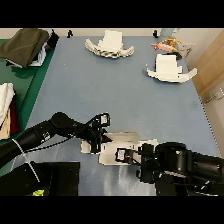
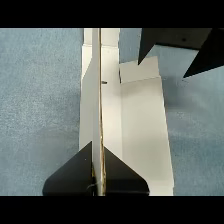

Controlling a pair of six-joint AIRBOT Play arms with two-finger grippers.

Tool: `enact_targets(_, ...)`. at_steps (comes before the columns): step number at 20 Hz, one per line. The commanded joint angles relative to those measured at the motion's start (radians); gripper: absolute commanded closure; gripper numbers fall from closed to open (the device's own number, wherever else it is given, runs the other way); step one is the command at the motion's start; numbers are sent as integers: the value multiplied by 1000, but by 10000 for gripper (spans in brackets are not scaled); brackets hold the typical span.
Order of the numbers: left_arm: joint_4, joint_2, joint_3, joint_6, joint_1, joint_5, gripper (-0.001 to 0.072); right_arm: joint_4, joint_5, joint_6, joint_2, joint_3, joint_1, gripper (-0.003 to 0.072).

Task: Fold the box.

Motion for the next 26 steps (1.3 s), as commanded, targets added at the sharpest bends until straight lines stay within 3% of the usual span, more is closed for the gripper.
enact_targets(1,0,-1,0,0,0,0,695,-128,-106,111,-85,-3,24,28)
enact_targets(5,0,0,0,0,-1,-1,694,-284,-104,397,-63,6,24,29)
enact_targets(9,0,-1,0,0,-1,1,695,-311,-93,488,-23,26,23,29)
enact_targets(18,0,-1,0,0,-1,1,694,-341,-34,497,73,25,8,20)
enact_targets(23,0,-1,0,0,-1,1,694,-350,-114,452,51,3,-11,18)
enact_targets(26,0,-1,0,0,-1,1,694,-239,-200,265,58,-24,-86,16)
